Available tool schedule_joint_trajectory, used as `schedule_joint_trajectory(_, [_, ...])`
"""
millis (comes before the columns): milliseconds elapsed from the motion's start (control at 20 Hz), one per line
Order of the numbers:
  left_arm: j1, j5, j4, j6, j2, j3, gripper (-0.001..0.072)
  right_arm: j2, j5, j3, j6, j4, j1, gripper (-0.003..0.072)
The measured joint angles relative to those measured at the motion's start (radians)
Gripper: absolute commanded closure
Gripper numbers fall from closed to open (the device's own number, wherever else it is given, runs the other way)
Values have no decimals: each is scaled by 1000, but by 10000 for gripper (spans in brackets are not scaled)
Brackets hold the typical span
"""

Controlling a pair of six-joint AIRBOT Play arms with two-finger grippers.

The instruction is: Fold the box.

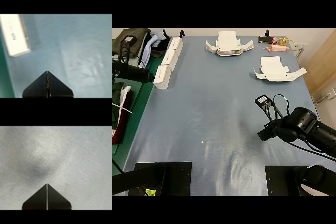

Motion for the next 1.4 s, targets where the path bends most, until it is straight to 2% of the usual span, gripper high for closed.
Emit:
schedule_joint_trajectory(150, [-155, -102, -31, -93, 37, 0, 696, 0, 0, 0, 0, -1, 0, 675])
schedule_joint_trajectory(300, [-324, -151, -40, -189, 49, 0, 696, 0, 0, 0, 0, 0, 0, 675])
schedule_joint_trajectory(450, [-459, -154, -40, -238, 51, -3, 696, 0, 0, 0, 0, 0, 0, 675])
schedule_joint_trajectory(600, [-550, -140, -45, -264, 47, -7, 696, 0, 0, 0, 0, -2, -1, 675])
schedule_joint_trajectory(850, [-608, -129, -50, -279, 43, -9, 696, 0, 0, 0, 0, -2, -2, 675])
schedule_joint_trajectory(1400, [-624, -124, -48, -283, 42, -9, 696, 0, 0, 0, 0, 0, 0, 675])
